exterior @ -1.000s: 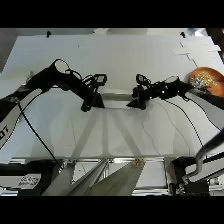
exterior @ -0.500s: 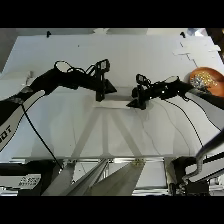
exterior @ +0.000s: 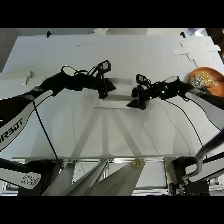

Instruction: Fold the box and place the chain.

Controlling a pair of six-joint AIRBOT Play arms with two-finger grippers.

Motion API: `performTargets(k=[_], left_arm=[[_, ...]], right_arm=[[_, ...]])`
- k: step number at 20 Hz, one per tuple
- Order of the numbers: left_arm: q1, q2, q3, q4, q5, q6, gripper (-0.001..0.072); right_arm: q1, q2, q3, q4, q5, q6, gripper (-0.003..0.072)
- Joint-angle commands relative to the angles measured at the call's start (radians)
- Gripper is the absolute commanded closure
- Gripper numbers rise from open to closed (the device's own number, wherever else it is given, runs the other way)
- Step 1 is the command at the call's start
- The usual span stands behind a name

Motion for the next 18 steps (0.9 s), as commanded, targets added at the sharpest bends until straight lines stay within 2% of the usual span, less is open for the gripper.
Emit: performTargets(k=[1, 6, 9, 11, 15, 18], left_arm=[[-0.001, -0.016, 0.000, 0.003, 0.031, 0.000, 0.0700], [0.006, 0.026, 0.000, -0.048, 0.006, 0.001, 0.0699], [0.029, 0.109, -0.001, -0.030, -0.085, 0.000, 0.0699], [0.050, 0.165, -0.001, 0.037, -0.163, 0.000, 0.0698], [0.118, 0.251, -0.002, 0.256, -0.315, -0.001, 0.0697], [0.183, 0.257, -0.018, 0.360, -0.350, -0.026, 0.0696]], right_arm=[[0.000, 0.000, 0.001, 0.000, 0.000, 0.000, 0.0358], [0.000, 0.000, 0.001, 0.000, 0.000, 0.000, 0.0358], [0.000, 0.000, 0.001, 0.000, 0.000, 0.000, 0.0358], [0.000, 0.000, 0.001, 0.000, 0.000, 0.000, 0.0358], [0.000, 0.000, 0.001, 0.000, 0.000, 0.000, 0.0358], [0.000, 0.000, 0.001, 0.000, 0.000, 0.000, 0.0358]])
